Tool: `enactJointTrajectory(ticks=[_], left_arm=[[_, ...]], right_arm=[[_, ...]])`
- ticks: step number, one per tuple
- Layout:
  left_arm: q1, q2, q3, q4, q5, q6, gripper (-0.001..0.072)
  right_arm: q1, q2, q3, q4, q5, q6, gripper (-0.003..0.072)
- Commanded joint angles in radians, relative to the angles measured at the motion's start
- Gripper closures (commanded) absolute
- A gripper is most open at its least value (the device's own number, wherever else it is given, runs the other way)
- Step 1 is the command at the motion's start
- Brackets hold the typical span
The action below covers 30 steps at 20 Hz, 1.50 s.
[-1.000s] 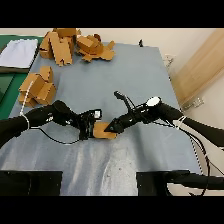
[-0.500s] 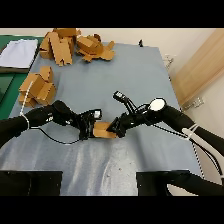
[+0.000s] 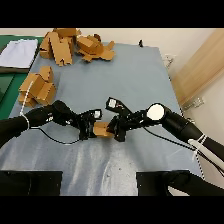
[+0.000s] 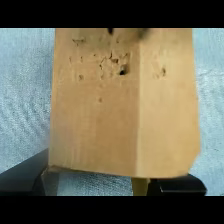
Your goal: Fold the box.
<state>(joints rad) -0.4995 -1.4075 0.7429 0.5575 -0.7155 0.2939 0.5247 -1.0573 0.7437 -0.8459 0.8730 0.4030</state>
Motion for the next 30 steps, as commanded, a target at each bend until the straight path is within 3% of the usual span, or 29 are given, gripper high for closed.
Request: enactJointTrajectory(ticks=[1, 9, 11, 12, 14, 27, 30], left_arm=[[0.000, 0.000, 0.000, 0.000, 0.000, 0.000, 0.0240], [0.000, 0.000, 0.000, 0.000, 0.000, 0.000, 0.0240], [0.000, 0.000, 0.000, 0.000, 0.000, 0.000, 0.0240], [0.000, 0.000, 0.000, 0.000, 0.000, 0.000, 0.0240], [0.000, 0.000, 0.000, 0.000, 0.000, 0.000, 0.0240], [0.000, 0.000, 0.000, 0.000, 0.000, 0.000, 0.0240], [0.000, 0.000, 0.000, 0.000, 0.000, 0.000, 0.0240]], right_arm=[[0.073, 0.005, 0.000, -0.061, -0.006, -0.064, 0.0480], [0.075, 0.003, -0.001, -0.192, -0.021, -0.064, 0.0473], [0.075, 0.003, -0.001, -0.192, -0.021, -0.066, 0.0425], [0.076, 0.003, -0.001, -0.195, -0.021, -0.076, 0.0345], [0.076, 0.003, -0.001, -0.208, -0.021, -0.090, 0.0317], [0.226, -0.021, -0.001, -0.540, -0.153, 0.060, 0.0316], [0.226, -0.022, -0.001, -0.566, -0.157, 0.068, 0.0358]])
